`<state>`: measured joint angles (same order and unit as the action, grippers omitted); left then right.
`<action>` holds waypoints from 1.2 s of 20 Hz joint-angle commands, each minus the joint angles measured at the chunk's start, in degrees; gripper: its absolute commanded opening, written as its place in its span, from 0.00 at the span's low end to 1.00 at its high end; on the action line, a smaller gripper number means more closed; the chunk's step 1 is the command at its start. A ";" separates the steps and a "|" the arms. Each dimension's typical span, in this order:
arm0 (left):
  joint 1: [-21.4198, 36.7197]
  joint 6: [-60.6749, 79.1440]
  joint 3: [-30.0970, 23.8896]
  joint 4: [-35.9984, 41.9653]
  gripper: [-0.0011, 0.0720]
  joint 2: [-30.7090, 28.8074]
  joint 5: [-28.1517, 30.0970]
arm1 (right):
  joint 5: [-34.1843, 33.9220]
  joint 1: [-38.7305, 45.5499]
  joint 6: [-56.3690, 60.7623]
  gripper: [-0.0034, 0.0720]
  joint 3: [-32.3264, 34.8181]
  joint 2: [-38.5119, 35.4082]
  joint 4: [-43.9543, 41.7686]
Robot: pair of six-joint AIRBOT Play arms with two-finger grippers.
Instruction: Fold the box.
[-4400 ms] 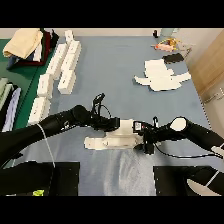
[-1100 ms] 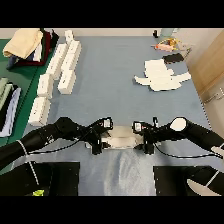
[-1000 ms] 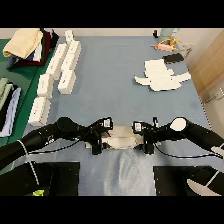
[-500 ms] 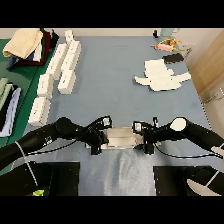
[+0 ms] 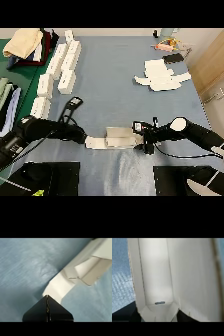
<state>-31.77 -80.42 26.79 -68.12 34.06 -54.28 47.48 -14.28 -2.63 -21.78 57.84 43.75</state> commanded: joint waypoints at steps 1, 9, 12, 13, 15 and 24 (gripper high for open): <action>10.69 -18.21 -0.07 -8.83 0.03 -3.69 -10.08 | 0.02 0.00 0.00 0.72 -0.04 -0.04 -0.02; 14.12 -7.43 -10.32 15.52 0.03 1.73 -2.16 | 0.00 0.00 -0.02 0.72 -0.04 -0.04 -0.02; 6.86 -7.48 -10.82 18.53 0.03 3.96 5.07 | 0.02 0.00 -0.02 0.72 -0.04 -0.04 -0.02; 4.50 -7.50 -10.82 19.82 0.03 4.48 7.50 | 0.02 0.00 0.00 0.72 -0.04 -0.04 -0.02; 0.42 -7.50 -10.82 22.08 0.03 5.79 11.50 | 0.00 0.00 0.00 0.72 -0.04 -0.04 -0.02; -3.56 -7.67 -9.88 27.12 0.74 6.99 14.67 | 0.00 0.00 -0.02 0.72 -0.04 -0.04 -0.02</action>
